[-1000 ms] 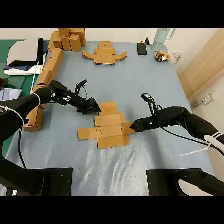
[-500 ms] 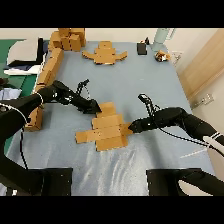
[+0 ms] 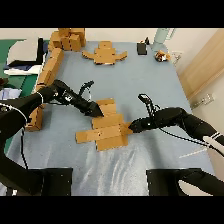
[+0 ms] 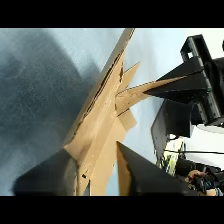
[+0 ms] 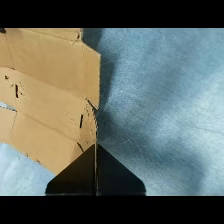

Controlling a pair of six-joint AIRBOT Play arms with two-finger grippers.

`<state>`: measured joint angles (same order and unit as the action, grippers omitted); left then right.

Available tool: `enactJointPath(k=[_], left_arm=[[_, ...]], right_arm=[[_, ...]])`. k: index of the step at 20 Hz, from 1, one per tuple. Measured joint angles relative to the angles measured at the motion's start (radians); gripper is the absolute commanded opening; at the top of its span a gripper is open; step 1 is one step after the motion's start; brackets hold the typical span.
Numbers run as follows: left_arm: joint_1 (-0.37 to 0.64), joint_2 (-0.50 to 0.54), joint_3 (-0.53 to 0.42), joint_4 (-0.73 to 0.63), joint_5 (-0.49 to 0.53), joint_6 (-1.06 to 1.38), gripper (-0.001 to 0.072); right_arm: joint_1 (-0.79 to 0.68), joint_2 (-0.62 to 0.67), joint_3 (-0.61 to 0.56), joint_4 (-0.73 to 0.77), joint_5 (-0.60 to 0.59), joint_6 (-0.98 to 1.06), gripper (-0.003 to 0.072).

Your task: Fold the box.

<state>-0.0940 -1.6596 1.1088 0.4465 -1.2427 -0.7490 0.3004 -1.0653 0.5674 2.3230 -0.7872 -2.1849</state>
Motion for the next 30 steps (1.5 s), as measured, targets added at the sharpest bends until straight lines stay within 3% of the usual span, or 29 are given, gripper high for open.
enactJointPath(k=[10, 12, 16, 17, 19, 20, 28, 30], left_arm=[[0.000, 0.000, 0.000, -0.030, 0.037, 0.043, 0.0173], [-0.002, 0.000, 0.000, -0.031, 0.040, 0.044, 0.0013], [-0.021, -0.002, 0.000, -0.031, 0.040, 0.065, 0.0011], [-0.028, -0.003, 0.000, -0.025, 0.035, 0.069, 0.0011], [-0.036, -0.005, 0.000, -0.007, 0.021, 0.076, 0.0009], [-0.038, -0.004, 0.001, -0.005, 0.020, 0.082, 0.0009], [-0.103, 0.157, 0.008, 0.004, 0.027, 0.297, 0.0006], [-0.150, 0.205, -0.015, 0.004, 0.082, 0.370, 0.0006]], right_arm=[[0.000, 0.000, 0.000, 0.000, 0.001, 0.000, 0.0002], [0.000, -0.001, 0.000, 0.000, 0.001, 0.000, 0.0002], [0.000, -0.001, 0.000, -0.002, 0.000, 0.000, 0.0004], [0.000, -0.001, 0.000, -0.001, 0.000, 0.000, 0.0036], [0.000, -0.001, 0.000, 0.000, 0.002, 0.004, 0.0388], [0.000, -0.001, 0.000, -0.004, 0.003, 0.012, 0.0441], [-0.140, 0.000, 0.101, -0.222, -0.014, 0.343, 0.0431], [-0.187, 0.000, 0.142, -0.247, -0.021, 0.392, 0.0354]])
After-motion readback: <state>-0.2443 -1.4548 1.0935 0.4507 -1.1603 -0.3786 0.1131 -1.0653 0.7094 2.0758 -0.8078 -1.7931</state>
